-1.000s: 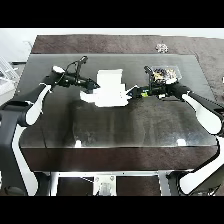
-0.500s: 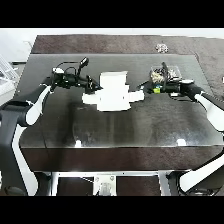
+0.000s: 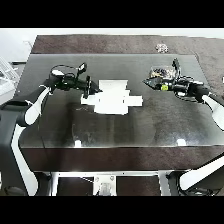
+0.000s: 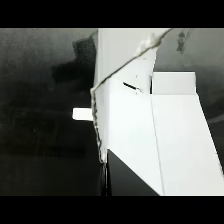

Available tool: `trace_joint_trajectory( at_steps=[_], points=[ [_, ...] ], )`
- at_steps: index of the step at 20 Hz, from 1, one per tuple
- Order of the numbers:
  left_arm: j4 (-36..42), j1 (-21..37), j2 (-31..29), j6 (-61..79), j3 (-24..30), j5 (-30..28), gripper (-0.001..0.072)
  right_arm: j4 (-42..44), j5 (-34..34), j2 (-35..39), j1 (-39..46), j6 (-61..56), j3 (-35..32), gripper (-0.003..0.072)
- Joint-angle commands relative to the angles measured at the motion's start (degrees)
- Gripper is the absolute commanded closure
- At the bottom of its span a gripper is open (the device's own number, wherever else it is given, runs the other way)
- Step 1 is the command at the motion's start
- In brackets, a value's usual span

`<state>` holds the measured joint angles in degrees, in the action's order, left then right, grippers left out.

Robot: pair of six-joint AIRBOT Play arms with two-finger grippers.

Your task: Fold the box and place the chain.

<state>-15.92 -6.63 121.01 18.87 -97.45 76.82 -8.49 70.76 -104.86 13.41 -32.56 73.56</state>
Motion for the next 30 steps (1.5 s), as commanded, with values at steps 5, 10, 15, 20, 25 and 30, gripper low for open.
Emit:
trace_joint_trajectory(
  at_steps=[5, 10, 15, 20, 25, 30],
  points=[
    [2.95, 1.99, -0.13, 8.24, 2.45, -0.11, 0.0693, 0.59, -0.09, 0.02, -1.57, 1.79, -0.5, 0.0493],
    [1.92, 1.75, -0.07, 9.73, 4.55, -3.13, 0.0693, 0.57, -0.24, 0.02, -1.73, 1.86, -0.5, 0.0493],
    [-0.74, 0.22, -0.07, 10.78, 4.83, -4.28, 0.0693, 0.57, -0.24, 0.02, -1.79, 3.13, -0.5, 0.0493],
    [-0.52, 0.22, -0.07, 10.75, 4.83, -4.46, 0.0691, 0.57, -0.22, 0.02, -1.79, 3.26, -0.5, 0.0492],
    [-0.52, 0.24, -0.07, 9.92, 4.83, -4.96, 0.0687, 0.59, -0.11, 0.02, -1.79, 3.26, -0.5, 0.0492],
    [-0.31, 0.39, -0.07, 7.06, 4.83, -7.41, 0.0693, 0.57, 0.42, 0.02, -1.92, 3.32, -0.5, 0.0492]
  ],
)
